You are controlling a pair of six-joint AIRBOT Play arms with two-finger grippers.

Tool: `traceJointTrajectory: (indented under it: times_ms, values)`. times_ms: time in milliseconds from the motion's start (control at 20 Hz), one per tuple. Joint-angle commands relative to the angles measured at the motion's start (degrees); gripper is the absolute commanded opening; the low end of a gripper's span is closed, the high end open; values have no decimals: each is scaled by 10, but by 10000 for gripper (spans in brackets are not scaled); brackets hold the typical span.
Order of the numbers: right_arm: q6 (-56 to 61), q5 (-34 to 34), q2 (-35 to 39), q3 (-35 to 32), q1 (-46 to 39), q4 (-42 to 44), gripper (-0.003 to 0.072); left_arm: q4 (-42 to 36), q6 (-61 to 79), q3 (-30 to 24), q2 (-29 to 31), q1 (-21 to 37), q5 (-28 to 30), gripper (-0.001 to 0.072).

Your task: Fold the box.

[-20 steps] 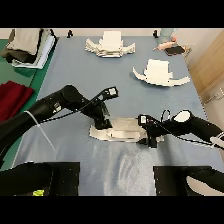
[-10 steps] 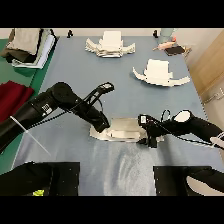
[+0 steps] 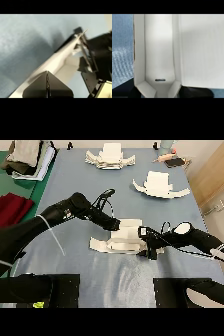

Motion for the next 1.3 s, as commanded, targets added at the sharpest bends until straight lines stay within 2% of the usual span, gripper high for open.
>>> traceJointTrajectory:
  times_ms: [0,100,300,450,650,850,1000,1100,1250]
  values:
    - [0,0,0,0,0,0,567,22,-57,3,-66,7,-3,17]
    - [0,0,0,0,0,0,567,21,-57,3,-81,0,-15,17]
    - [0,0,0,0,0,0,567,21,-31,21,-71,1,-1,17]
    - [0,0,0,0,0,0,567,24,4,42,-38,8,-1,17]
    - [0,0,0,0,0,0,568,31,36,36,33,42,-24,17]
    - [0,0,0,0,0,0,567,32,84,-5,95,106,-72,17]
    - [0,0,0,0,0,0,568,31,134,-56,117,155,-87,17]
    - [0,0,0,0,0,0,567,33,255,-79,116,173,-115,17]
    - [0,0,0,0,0,0,567,32,407,-103,116,161,-122,19]
